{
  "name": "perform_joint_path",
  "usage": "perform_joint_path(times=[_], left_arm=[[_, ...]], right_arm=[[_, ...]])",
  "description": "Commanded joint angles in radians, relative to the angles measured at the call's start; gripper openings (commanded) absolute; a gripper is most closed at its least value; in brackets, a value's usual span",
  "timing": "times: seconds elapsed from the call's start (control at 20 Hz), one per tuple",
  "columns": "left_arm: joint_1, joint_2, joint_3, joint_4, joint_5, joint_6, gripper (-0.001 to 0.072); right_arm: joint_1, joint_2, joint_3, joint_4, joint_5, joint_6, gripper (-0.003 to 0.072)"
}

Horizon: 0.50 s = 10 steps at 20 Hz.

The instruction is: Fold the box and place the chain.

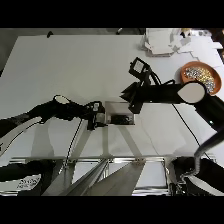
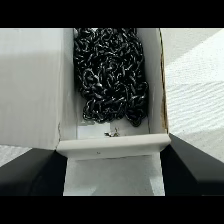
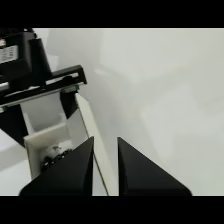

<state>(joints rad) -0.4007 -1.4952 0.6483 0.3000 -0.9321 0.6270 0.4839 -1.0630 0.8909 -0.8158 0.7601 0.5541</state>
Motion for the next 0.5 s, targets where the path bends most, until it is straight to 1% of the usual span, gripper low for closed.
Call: perform_joint_path(times=[0.0,0.15,0.45], left_arm=[[0.000,0.001,0.000,0.000,0.000,0.000,0.0087],[0.000,0.001,0.000,0.000,0.000,0.000,0.0087],[0.000,0.001,0.000,0.000,0.000,0.000,0.0087]], right_arm=[[0.001,-0.127,0.035,-0.018,0.033,0.035,0.0069],[0.001,-0.192,0.035,-0.019,0.088,0.035,0.0060],[0.001,-0.198,0.035,-0.024,0.167,0.011,0.0071]])
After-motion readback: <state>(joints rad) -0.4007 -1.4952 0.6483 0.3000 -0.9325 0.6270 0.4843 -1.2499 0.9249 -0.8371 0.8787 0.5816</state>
